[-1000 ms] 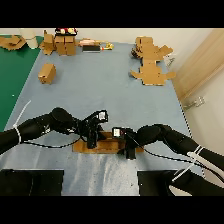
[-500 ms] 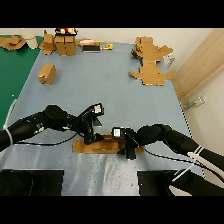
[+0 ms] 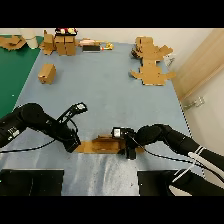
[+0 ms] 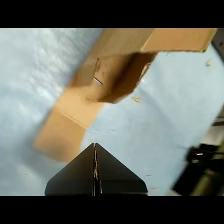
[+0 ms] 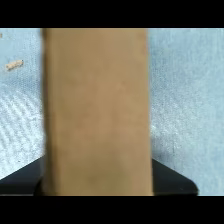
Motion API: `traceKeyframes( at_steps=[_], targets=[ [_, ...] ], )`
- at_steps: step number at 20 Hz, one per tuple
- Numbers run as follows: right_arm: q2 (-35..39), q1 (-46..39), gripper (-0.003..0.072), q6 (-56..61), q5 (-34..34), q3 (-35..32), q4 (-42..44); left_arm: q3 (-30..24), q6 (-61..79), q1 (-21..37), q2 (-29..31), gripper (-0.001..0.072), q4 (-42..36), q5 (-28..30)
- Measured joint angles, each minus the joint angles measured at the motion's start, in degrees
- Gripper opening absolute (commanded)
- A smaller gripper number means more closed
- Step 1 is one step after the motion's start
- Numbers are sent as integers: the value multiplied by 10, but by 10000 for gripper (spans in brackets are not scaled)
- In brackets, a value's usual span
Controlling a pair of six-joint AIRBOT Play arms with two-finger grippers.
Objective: Fold the box.
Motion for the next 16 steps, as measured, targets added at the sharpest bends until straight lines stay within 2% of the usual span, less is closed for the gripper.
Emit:
traceKeyframes(
  at_steps=[2,7,9,12,16],
  targets=[
    [0,0,501,0,0,0,0,-20,-70,-23,5,11,-67,-3],
    [0,0,501,0,0,0,0,-51,-140,-95,-22,12,-252,170],
    [0,0,501,0,0,0,0,-51,-146,-104,-50,11,-292,221],
    [0,0,501,0,0,0,0,-37,-119,-112,-92,11,-353,266],
    [0,0,501,0,0,0,1,-14,-94,-114,-145,11,-388,316]
  ],
)
